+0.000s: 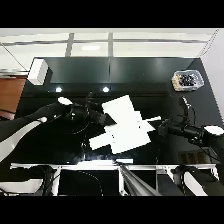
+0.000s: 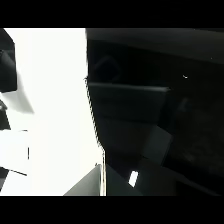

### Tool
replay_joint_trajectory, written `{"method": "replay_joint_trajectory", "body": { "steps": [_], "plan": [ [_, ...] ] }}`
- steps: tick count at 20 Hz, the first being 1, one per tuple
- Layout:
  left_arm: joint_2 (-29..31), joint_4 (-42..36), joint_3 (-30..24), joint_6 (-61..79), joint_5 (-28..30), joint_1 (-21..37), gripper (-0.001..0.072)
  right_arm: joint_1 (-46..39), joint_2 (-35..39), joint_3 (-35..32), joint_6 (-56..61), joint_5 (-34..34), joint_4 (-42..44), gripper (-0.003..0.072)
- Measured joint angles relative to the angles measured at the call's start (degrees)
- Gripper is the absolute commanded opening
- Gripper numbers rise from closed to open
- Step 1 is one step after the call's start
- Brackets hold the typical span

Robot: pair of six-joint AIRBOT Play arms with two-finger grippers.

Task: Fold the box and place the chain.

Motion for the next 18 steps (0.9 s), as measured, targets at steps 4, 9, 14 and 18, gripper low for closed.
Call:
{"method": "replay_joint_trajectory", "body": {
  "steps": [4, 9, 14, 18],
  "plan": [
    [-3.15, 1.46, 2.75, 4.26, -5.66, 0.07, 0.0387, 0.00, 0.00, 0.00, 0.22, -0.09, -0.11, 0.0012],
    [-5.18, 4.50, 3.85, 6.38, -7.56, 0.07, 0.0073, 0.00, 0.00, 0.00, 0.42, -0.17, -0.24, 0.0012],
    [-6.45, 6.12, 4.59, 9.31, -9.35, 0.07, 0.0025, 0.00, 0.00, 0.00, 2.60, -0.22, 0.02, 0.0670],
    [-6.36, 8.72, 7.02, 9.90, -10.05, 0.07, 0.0021, -1.07, 0.00, 2.60, 10.21, 0.42, -5.79, 0.0670]
  ]
}}
